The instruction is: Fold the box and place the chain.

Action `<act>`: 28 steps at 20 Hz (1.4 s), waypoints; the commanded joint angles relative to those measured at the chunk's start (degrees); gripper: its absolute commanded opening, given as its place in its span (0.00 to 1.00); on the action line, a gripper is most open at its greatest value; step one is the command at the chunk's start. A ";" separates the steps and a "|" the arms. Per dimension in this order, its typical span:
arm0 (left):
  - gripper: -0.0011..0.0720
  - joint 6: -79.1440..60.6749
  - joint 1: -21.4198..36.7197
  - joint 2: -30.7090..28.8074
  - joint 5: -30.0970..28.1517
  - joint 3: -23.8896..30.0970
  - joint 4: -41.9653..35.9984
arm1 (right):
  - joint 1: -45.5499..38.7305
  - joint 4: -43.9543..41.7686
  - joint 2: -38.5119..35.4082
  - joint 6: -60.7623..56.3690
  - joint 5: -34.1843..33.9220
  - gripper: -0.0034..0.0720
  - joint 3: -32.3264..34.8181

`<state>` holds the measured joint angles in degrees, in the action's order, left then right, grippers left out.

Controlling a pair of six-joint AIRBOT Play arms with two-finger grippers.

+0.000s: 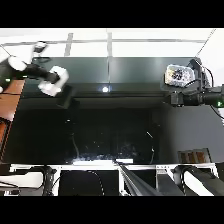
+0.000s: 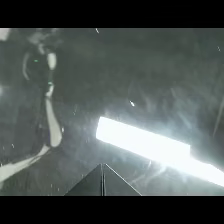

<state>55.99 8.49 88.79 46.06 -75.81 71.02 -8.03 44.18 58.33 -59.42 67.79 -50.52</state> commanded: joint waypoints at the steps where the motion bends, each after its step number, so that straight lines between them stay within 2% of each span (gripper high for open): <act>1: 0.57 4.55 10.47 5.38 -0.81 -7.58 0.94 | 2.97 -1.07 0.04 -0.22 -6.99 0.06 -0.04; 5: 0.57 5.16 10.67 16.44 0.20 -19.63 1.01 | 5.57 -1.03 0.04 -0.52 -12.66 0.06 -0.04; 9: 0.57 7.39 9.97 24.35 1.53 -27.61 1.20 | 5.55 -0.68 0.04 -2.58 -12.83 0.06 -0.04; 10: 0.64 10.14 9.97 25.53 1.53 -28.74 1.22 | 5.55 -0.63 0.04 -3.04 -12.81 0.06 -0.04; 11: 0.99 12.46 9.97 26.21 1.33 -29.64 1.29 | 5.55 -0.66 0.04 -3.17 -12.81 0.06 -0.04; 13: 1.00 13.77 9.92 25.88 3.34 -32.85 3.50 | 5.55 -0.68 0.04 -3.41 -12.66 0.06 -0.04; 16: 0.99 17.86 9.51 24.96 15.26 -47.12 6.47 | 5.86 -0.63 0.07 -3.37 -13.07 0.06 -0.04; 17: 0.84 21.16 9.38 23.71 18.86 -50.21 5.09 | 6.64 -0.59 0.20 -3.32 -14.43 0.06 -0.04; 18: 0.30 23.34 9.33 21.16 20.57 -49.70 2.58 | 8.04 -0.59 0.59 -3.30 -16.76 0.06 -0.04; 19: 0.05 24.09 9.33 17.44 21.38 -46.51 -2.10 | 9.79 -0.57 1.16 -3.28 -19.41 0.06 -0.02; 21: 0.05 23.71 7.82 7.06 17.51 -32.83 -9.51 | 13.18 1.29 2.45 -2.21 -24.68 0.06 -0.04; 22: 0.05 23.10 6.14 1.05 14.25 -24.68 -9.16 | 14.40 4.15 2.93 -1.86 -26.23 0.06 -0.04; 25: 0.05 18.78 -1.29 -18.78 0.48 3.96 -3.61 | 15.54 10.03 3.54 -1.88 -26.40 0.06 -0.02; 27: 0.05 17.55 -5.62 -29.07 -6.84 19.58 0.50 | 15.50 11.74 3.54 -1.88 -26.51 0.06 -0.02; 28: 0.05 17.55 -6.95 -32.96 -9.22 25.16 1.42 | 15.52 12.98 3.54 -1.86 -26.40 0.06 -0.02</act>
<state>75.16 6.46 69.52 47.83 -70.13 68.60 6.76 52.93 61.58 -61.52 42.54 -50.52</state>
